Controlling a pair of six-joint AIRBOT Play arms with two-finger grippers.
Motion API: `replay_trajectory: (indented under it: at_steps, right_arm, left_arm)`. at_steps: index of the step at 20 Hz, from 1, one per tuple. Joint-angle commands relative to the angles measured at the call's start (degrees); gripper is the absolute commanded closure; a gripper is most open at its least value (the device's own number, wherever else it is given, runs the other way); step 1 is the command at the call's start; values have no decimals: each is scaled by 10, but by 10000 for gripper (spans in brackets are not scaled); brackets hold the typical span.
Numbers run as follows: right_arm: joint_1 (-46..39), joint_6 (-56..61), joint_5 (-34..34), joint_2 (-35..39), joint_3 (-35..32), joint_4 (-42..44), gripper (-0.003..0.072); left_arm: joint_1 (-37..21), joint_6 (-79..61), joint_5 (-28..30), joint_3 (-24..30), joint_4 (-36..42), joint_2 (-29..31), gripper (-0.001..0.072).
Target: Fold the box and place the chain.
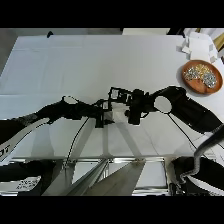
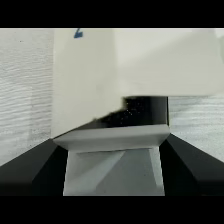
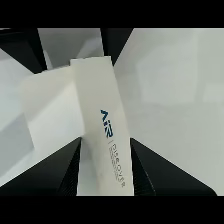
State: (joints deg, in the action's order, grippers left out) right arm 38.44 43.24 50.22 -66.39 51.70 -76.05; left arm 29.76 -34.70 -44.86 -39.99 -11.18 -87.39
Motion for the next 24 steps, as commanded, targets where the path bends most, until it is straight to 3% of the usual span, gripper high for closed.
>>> replay_trajectory:
  at_steps: [1,2,18,24]
  right_arm:
    - [0,-3,-7,-12,-8,-3,363]
    - [0,-2,-14,-15,-11,-3,399]
    - [0,-3,-57,-6,-12,-20,400]
    - [0,-39,-11,-12,-14,-17,397]
  left_arm:
    - [0,0,1,0,0,0,559]
    - [0,0,1,0,0,0,559]
    - [0,0,1,0,0,0,559]
    - [0,0,1,0,0,0,559]
